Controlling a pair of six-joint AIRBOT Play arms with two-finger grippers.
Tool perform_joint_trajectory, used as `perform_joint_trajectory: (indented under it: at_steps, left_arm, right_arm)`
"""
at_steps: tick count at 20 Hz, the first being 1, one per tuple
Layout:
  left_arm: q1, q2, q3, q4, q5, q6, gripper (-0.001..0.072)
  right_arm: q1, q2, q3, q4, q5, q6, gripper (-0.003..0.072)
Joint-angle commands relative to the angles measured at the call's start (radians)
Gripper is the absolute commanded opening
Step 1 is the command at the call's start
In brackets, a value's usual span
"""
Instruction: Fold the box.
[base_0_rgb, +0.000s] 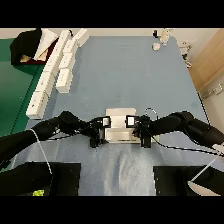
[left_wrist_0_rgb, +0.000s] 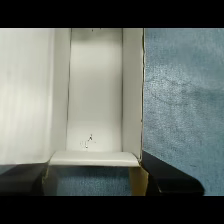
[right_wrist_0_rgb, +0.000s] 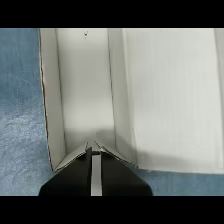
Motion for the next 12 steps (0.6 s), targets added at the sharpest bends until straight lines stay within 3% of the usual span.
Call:
perform_joint_trajectory:
  at_steps: [1,2,8,10,12]
  left_arm:
    - [0.0,0.0,0.001,0.0,0.0,0.0,0.0471]
    - [0.0,0.0,0.001,0.0,0.0,0.0,0.0471]
    - [0.0,0.0,0.001,0.0,0.0,0.0,0.0471]
    - [0.0,0.0,0.001,0.0,0.0,0.0,0.0471]
    - [0.0,0.0,0.001,0.0,0.0,0.0,0.0472]
  right_arm:
    - [0.001,-0.024,0.0,0.048,0.018,-0.037,0.038]
    - [0.001,-0.031,0.0,0.056,0.017,-0.048,0.0572]
    - [0.0,-0.016,0.0,0.042,-0.019,-0.039,0.0569]
    - [0.0,0.009,0.0,-0.01,-0.041,0.032,0.0465]
    - [0.0,0.045,0.003,-0.118,-0.055,0.223,0.0206]
